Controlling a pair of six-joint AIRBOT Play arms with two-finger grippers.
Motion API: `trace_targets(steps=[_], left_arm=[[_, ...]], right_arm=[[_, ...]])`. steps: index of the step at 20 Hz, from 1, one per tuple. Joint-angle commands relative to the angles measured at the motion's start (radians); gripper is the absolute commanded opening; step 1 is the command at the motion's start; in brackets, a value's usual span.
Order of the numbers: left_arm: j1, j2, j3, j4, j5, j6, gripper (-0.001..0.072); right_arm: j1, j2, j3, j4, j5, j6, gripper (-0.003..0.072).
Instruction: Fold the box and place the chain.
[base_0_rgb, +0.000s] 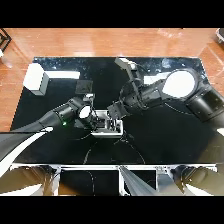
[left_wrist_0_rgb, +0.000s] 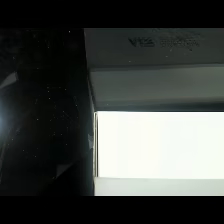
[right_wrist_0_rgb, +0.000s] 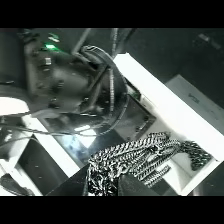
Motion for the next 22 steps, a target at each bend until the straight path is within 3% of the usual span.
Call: trace_targets(steps=[1, 2, 3, 4, 5, 9, 15, 16, 17, 18, 20, 22], left_arm=[[0.001, -0.001, 0.0, 0.0, -0.001, 0.0, 0.0022], [0.001, -0.001, 0.0, 0.0, 0.0, 0.0, 0.0022], [0.001, -0.001, 0.0, 0.0, 0.0, 0.0, 0.0022], [0.001, -0.001, 0.0, 0.0, 0.0, 0.0, 0.0022], [0.001, -0.001, 0.0, 0.0, 0.0, 0.0, 0.0021], [0.001, 0.0, 0.002, 0.0, -0.006, 0.0, 0.0021], [0.001, 0.0, 0.009, 0.001, -0.019, 0.0, 0.002], [0.001, 0.0, 0.009, 0.001, -0.019, 0.0, 0.002], [0.001, 0.0, 0.011, 0.0, -0.019, -0.002, 0.0028], [0.001, 0.0, 0.016, 0.0, -0.027, -0.005, 0.0138], [0.001, 0.0, 0.038, 0.001, -0.061, -0.007, 0.0476], [0.001, 0.005, 0.069, 0.005, -0.113, -0.002, 0.0519]], right_arm=[[0.006, -0.018, -0.009, -0.027, -0.012, 0.004, 0.0021], [0.006, -0.018, -0.009, -0.027, -0.004, 0.004, 0.0028], [0.006, -0.018, -0.009, -0.024, 0.002, 0.003, 0.0193], [0.006, -0.018, -0.009, -0.022, 0.008, 0.003, 0.043], [0.005, -0.018, -0.008, -0.022, 0.013, -0.003, 0.0507], [-0.066, 0.029, -0.008, -0.055, 0.105, -0.019, 0.0508], [-0.278, 0.216, -0.019, -0.418, 0.297, 0.003, 0.0509], [-0.303, 0.234, -0.035, -0.435, 0.307, 0.003, 0.0541], [-0.323, 0.245, -0.056, -0.437, 0.323, 0.003, 0.0706], [-0.335, 0.245, -0.074, -0.436, 0.349, 0.006, 0.071], [-0.339, 0.245, -0.12, -0.436, 0.357, 0.005, 0.071], [-0.339, 0.245, -0.151, -0.433, 0.331, 0.004, 0.0709]])
